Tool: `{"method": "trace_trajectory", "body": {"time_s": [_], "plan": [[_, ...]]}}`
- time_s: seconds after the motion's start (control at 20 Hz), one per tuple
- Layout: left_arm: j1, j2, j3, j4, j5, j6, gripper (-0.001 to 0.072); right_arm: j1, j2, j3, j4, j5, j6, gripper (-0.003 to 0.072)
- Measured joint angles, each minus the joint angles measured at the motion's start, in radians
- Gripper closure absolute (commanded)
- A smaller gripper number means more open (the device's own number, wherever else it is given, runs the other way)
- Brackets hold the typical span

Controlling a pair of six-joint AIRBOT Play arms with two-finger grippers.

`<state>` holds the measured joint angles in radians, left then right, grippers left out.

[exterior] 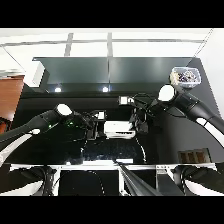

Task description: Fold the box and place the chain.

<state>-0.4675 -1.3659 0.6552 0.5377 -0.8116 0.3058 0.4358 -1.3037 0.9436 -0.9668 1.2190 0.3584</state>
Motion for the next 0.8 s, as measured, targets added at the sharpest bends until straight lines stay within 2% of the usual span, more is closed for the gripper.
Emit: {"method": "trace_trajectory", "body": {"time_s": [0.05,0.8], "plan": [[0.0,0.0,0.0,0.0,0.0,0.0,0.0299,0.002,0.0,0.0,-0.003,-0.002,0.0,0.0295],[0.0,0.0,0.0,0.004,-0.006,0.003,0.0299,0.007,0.003,-0.001,0.014,0.031,0.018,0.0297]]}}
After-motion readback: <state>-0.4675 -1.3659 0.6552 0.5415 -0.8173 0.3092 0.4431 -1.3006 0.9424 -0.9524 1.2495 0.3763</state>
